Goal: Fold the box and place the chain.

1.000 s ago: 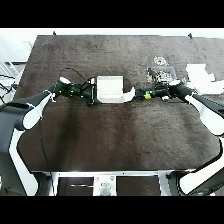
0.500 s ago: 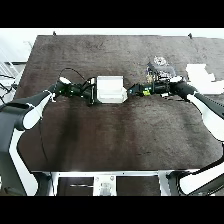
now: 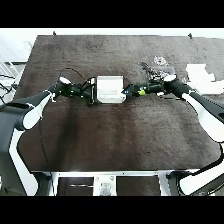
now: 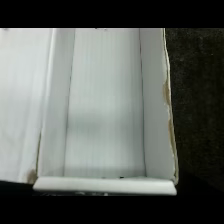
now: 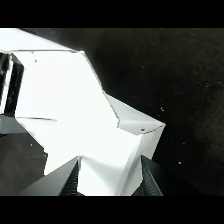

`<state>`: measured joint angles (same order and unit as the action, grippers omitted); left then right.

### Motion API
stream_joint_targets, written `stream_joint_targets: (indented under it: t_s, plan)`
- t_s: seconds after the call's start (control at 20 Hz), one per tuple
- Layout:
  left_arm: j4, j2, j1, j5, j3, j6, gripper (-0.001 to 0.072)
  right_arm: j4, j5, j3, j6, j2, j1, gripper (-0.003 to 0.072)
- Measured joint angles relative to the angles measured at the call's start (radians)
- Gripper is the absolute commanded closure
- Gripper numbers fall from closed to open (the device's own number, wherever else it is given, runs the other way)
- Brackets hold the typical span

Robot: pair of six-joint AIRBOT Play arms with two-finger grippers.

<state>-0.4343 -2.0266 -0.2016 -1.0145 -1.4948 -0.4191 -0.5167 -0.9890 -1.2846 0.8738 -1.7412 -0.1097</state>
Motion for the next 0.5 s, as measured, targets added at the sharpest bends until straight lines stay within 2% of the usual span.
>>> stream_joint_targets:
  t_s: [0.5]
  plan:
    - [0.0, 0.0, 0.0, 0.0, 0.0, 0.0, 0.0288, -0.213, 0.029, -0.09, 0.224, 0.0, -0.09, 0.0214]
